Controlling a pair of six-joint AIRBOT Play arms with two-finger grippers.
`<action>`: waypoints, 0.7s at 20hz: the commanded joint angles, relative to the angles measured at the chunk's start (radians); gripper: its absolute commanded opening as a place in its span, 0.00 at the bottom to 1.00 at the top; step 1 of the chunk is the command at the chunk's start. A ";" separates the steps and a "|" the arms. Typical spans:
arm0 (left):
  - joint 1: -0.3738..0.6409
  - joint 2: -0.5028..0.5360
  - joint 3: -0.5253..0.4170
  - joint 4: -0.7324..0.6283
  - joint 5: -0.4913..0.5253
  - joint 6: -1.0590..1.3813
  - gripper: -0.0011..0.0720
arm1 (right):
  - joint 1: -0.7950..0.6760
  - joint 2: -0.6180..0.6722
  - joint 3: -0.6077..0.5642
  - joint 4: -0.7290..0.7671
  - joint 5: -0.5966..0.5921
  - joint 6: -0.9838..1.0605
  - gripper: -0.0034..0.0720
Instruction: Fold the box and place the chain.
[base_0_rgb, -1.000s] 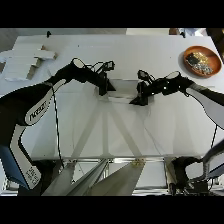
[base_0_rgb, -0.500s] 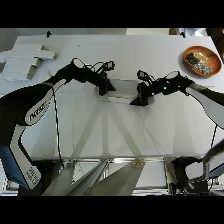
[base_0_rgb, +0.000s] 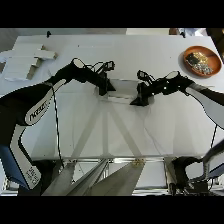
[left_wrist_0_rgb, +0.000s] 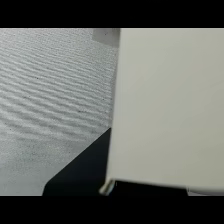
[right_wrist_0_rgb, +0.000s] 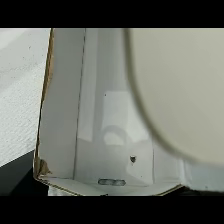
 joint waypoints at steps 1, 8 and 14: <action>0.000 0.000 0.000 0.000 0.000 0.000 0.04 | 0.000 -0.001 0.000 0.000 0.002 0.000 0.93; 0.000 0.000 0.000 0.000 0.000 0.000 0.04 | 0.000 -0.001 0.000 0.000 -0.001 0.001 0.65; 0.000 0.000 0.000 0.000 0.000 0.000 0.04 | 0.000 -0.001 0.000 0.000 0.000 0.000 0.65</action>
